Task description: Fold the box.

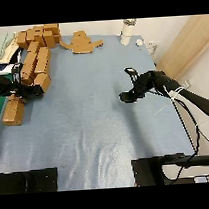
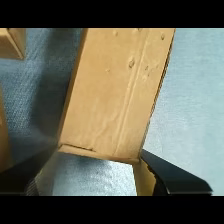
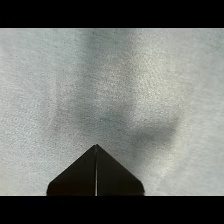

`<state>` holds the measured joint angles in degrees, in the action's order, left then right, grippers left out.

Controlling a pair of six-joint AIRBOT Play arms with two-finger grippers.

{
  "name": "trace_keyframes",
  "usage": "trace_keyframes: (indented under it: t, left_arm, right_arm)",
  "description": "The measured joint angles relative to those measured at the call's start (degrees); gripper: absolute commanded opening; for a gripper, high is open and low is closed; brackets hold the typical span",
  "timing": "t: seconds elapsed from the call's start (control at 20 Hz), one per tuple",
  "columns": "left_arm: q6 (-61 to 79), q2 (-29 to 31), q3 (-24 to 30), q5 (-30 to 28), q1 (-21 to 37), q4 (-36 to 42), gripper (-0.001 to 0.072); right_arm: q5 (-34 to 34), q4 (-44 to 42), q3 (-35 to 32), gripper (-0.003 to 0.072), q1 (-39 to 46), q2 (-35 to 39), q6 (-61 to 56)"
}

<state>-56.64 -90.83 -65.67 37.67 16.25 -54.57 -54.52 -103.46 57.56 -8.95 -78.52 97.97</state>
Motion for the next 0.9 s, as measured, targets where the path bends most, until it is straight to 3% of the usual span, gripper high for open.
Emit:
trace_keyframes:
  t: [0.25, 0.45, 0.5, 0.6, 0.9]
  left_arm:
    - [-0.1, 0.1, -3.3, 5.6, 0.2, -0.3, 0.0694]
    - [-0.1, 0.2, -7.7, 13.6, 0.3, -0.7, 0.0689]
    - [-0.1, 0.2, -9.1, 16.3, 0.2, -0.7, 0.052]
    - [-0.1, 0.2, -11.7, 21.9, 0.1, -0.7, 0.0002]
    - [0.0, 1.4, -17.1, 36.7, -2.5, 2.3, 0.0004]
  right_arm:
    - [0.0, 0.0, 0.0, 0.0005, 0.0, 0.0, 0.0]
    - [0.0, 0.0, 0.0, 0.0005, 0.0, 0.0, 0.0]
    - [0.0, 0.0, 0.0, 0.0005, 0.0, 0.0, 0.0]
    - [0.0, 0.0, 0.0, 0.0005, 0.0, 0.0, 0.0]
    - [0.0, 0.0, 0.0, 0.0005, 0.0, 0.0, 0.0]
